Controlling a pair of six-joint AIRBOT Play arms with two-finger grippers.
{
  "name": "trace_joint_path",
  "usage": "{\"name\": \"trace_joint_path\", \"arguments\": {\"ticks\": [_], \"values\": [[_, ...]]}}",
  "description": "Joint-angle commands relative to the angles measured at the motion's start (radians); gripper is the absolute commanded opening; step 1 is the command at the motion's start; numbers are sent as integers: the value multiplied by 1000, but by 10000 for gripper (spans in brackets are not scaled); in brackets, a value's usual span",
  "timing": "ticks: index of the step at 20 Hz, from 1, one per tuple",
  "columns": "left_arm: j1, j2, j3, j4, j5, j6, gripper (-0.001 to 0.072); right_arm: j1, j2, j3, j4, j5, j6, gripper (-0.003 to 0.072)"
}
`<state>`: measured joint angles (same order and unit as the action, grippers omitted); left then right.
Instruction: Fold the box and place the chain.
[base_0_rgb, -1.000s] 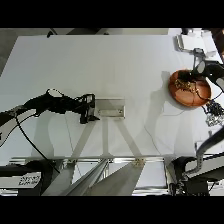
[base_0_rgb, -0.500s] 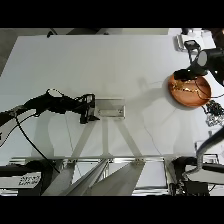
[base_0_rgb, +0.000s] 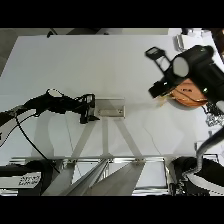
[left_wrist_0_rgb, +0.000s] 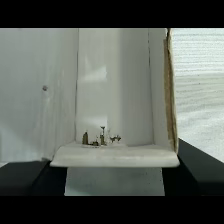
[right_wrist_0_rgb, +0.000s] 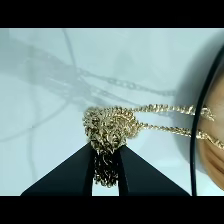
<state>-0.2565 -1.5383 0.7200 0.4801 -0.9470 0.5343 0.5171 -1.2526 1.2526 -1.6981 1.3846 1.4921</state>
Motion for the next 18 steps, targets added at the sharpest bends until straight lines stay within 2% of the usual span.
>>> {"name": "trace_joint_path", "arguments": {"ticks": [1,5,12,14,18], "values": [[0,0,0,0,0,0,277,151,-6,0,106,-69,2,7],[0,0,0,0,0,0,277,211,-44,0,234,-225,-2,8],[0,0,0,0,0,0,277,225,-66,0,457,-506,-84,7],[0,0,0,0,0,0,277,225,-68,0,490,-543,-87,6],[0,0,0,0,0,0,277,224,-83,0,524,-535,-140,6]]}}
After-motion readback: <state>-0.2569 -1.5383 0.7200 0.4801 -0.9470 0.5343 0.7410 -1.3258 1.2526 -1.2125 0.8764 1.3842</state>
